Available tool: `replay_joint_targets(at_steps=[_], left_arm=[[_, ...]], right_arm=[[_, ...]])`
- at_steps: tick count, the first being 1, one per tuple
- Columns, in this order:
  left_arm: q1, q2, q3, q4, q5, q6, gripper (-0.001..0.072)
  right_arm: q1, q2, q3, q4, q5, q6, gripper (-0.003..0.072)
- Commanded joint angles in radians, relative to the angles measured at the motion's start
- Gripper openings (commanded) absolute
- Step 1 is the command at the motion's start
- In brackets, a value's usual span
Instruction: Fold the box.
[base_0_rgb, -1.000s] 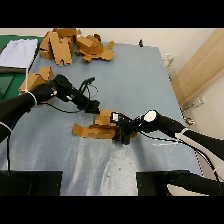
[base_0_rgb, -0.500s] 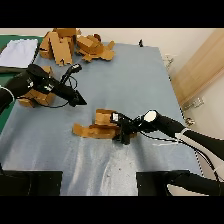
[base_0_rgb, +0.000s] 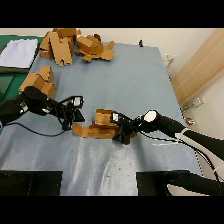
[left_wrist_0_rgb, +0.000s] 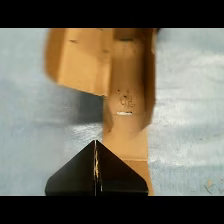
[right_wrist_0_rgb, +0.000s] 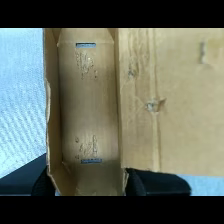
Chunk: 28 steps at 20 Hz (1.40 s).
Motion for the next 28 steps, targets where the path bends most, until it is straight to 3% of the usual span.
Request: replay_joint_targets(at_steps=[1, 2, 3, 4, 10, 16, 25, 26, 28], left_arm=[[-0.034, 0.046, -0.108, 0.001, 0.084, 0.082, 0.0013], [-0.034, 0.043, -0.111, 0.002, 0.086, 0.069, 0.0016], [-0.034, 0.043, -0.111, 0.001, 0.086, 0.069, 0.0247], [-0.034, 0.043, -0.111, 0.0, 0.086, 0.069, 0.0524], [-0.063, 0.043, -0.11, -0.008, 0.081, 0.035, 0.054], [-0.141, 0.043, -0.11, -0.018, 0.186, -0.045, 0.054], [-0.157, 0.028, -0.11, -0.063, 0.181, -0.044, 0.0536], [-0.171, 0.028, -0.11, -0.063, 0.184, -0.045, 0.0455], [-0.196, 0.02, -0.11, -0.063, 0.198, -0.044, 0.044]], right_arm=[[0.0, 0.001, 0.001, 0.0, 0.0, 0.0, 0.0444], [0.0, 0.001, 0.001, 0.0, 0.001, 0.0, 0.0444], [0.0, 0.001, 0.001, 0.001, 0.0, 0.0, 0.0443], [0.0, 0.001, 0.001, 0.001, 0.0, 0.0, 0.0443], [0.0, 0.001, 0.001, 0.008, 0.0, 0.0, 0.0443], [0.0, 0.001, 0.001, 0.007, 0.0, 0.0, 0.0444], [0.0, 0.001, 0.001, 0.008, 0.0, 0.0, 0.0444], [0.0, 0.001, 0.001, 0.008, 0.0, 0.0, 0.0444], [0.0, 0.001, 0.001, 0.008, 0.0, 0.0, 0.0444]])
